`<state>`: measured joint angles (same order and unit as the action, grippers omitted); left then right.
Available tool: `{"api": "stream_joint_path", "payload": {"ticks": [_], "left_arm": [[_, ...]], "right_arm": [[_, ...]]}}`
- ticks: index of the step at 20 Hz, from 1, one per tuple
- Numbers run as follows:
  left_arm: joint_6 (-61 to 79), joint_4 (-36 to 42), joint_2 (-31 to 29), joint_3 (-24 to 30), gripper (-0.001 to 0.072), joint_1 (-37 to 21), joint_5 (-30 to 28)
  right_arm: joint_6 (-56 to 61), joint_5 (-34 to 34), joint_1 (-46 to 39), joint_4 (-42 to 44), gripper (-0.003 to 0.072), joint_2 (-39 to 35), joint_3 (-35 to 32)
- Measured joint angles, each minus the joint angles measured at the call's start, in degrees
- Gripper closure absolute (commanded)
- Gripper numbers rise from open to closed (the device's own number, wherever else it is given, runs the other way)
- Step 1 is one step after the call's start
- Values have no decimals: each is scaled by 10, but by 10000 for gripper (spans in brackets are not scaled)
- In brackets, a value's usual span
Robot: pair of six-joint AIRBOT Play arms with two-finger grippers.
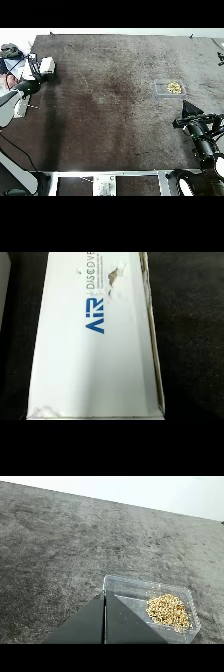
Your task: Fold the box and place the chain.
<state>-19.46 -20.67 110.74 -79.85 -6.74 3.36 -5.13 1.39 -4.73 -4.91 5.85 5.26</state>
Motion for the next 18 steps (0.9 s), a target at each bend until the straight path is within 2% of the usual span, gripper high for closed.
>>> {"api": "stream_joint_path", "payload": {"ticks": [8,9,10,12,18], "left_arm": [[6,1,30,-1,695,0,-26],[10,1,31,-1,444,0,-28],[14,1,32,-2,16,0,-28],[21,2,35,-2,-5,0,-31],[34,-2,16,-6,-5,0,-28]], "right_arm": [[0,0,0,0,705,0,0],[0,0,0,0,705,0,0],[0,0,0,0,705,0,0],[0,0,0,0,705,0,0],[0,0,0,0,705,0,0]]}}
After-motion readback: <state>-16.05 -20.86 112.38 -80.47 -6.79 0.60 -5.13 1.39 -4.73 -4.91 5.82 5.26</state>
